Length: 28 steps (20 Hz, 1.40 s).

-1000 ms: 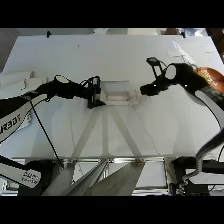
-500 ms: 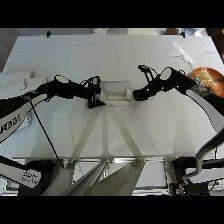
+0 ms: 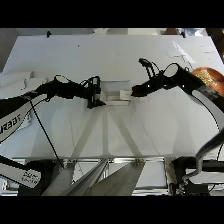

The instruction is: Fold the box and place the chain.

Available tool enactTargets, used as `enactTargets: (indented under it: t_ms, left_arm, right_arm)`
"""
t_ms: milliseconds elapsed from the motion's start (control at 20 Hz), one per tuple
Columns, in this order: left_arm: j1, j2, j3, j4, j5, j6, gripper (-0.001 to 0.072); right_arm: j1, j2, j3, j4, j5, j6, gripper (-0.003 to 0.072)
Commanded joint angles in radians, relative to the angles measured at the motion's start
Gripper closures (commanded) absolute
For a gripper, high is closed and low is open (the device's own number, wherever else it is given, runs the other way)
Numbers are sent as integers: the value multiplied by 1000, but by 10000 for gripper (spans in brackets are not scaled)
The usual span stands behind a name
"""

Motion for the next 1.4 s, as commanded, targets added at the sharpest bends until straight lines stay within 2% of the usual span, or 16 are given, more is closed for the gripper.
enactTargets:
  t_ms: [0, 50, 100, 150, 200, 350, 400, 600, 700, 900, 950, 1000, 1050, 1200, 1350]
  left_arm:
    - [0, 1, 1, 0, 0, 0, 333]
    - [0, 1, 1, 0, 0, 0, 333]
    - [0, 1, 1, 0, 0, 0, 333]
    - [0, 1, 1, 0, 0, 0, 333]
    - [0, 1, 1, 0, 0, 0, 333]
    - [0, 1, 1, 0, 0, 0, 333]
    - [0, 1, 1, 0, 0, 0, 333]
    - [0, 1, 1, 0, 0, 0, 333]
    - [0, 1, 1, 0, 0, 0, 333]
    - [0, 1, 1, 0, 0, 0, 333]
    - [0, 1, 1, 0, 0, 0, 333]
    - [0, 1, 1, 0, 0, 0, 333]
    - [0, 1, 1, 0, 0, 0, 333]
    - [0, 1, 1, 0, 0, 0, 333]
    - [0, 1, 1, 0, 0, 0, 333]
  right_arm:
    - [0, 9, 0, 81, 0, -30, 675]
    - [0, 9, 0, 74, 3, -30, 667]
    - [0, 9, 0, 63, 6, -41, 589]
    - [0, 9, 0, 48, 8, -44, 449]
    - [0, 9, 0, 38, 12, -45, 418]
    - [0, 9, 0, -26, 12, -43, 414]
    - [0, 9, 0, -29, 11, -43, 387]
    - [0, 33, 0, 35, 16, -116, 402]
    - [-9, 59, 0, 2, 16, -122, 456]
    - [-91, 86, 0, -54, 81, -121, 474]
    - [-108, 86, -2, -79, 98, -117, 535]
    - [-121, 86, -8, -105, 103, -117, 631]
    - [-129, 85, -18, -120, 101, -116, 661]
    - [-137, 80, -73, -133, 39, -83, 673]
    - [-136, 56, -137, -72, -16, -77, 676]
